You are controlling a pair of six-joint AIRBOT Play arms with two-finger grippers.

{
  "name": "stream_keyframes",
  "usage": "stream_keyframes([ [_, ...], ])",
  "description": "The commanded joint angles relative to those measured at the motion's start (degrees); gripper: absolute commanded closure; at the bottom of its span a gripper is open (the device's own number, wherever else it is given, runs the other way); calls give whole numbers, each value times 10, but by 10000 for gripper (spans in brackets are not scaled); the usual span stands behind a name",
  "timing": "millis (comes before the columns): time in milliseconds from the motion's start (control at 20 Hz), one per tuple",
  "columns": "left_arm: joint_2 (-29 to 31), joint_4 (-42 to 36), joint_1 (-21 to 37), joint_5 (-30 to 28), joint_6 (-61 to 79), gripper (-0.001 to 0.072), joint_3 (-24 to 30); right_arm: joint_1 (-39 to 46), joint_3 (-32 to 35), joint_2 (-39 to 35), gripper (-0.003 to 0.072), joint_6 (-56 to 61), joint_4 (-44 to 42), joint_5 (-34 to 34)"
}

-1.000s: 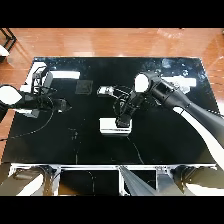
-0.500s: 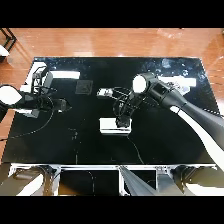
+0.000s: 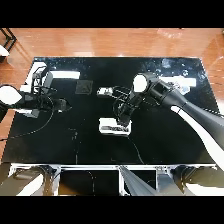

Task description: Fold the box and place the chain.

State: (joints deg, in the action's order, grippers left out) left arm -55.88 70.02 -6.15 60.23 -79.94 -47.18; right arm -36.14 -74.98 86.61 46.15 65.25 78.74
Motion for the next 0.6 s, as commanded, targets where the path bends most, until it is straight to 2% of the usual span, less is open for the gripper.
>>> stream_keyframes([
  [0, 0, 0, 0, 0, 0, 69, 0, 0, 0, 0, 471, 1, 1, 1],
  [150, 0, 0, 0, 0, 0, 68, 0, -1, 0, 0, 469, 1, 1, 1],
  [200, 0, 0, 0, 0, 0, 68, 0, -1, 0, 0, 410, 1, 1, 1],
  [500, 0, 0, 0, 0, 0, 69, 0, -1, 0, 0, 406, 1, 1, 0],
  [550, 0, 0, 0, 0, 0, 69, 0, -1, 0, 0, 305, 1, 1, -2],
])
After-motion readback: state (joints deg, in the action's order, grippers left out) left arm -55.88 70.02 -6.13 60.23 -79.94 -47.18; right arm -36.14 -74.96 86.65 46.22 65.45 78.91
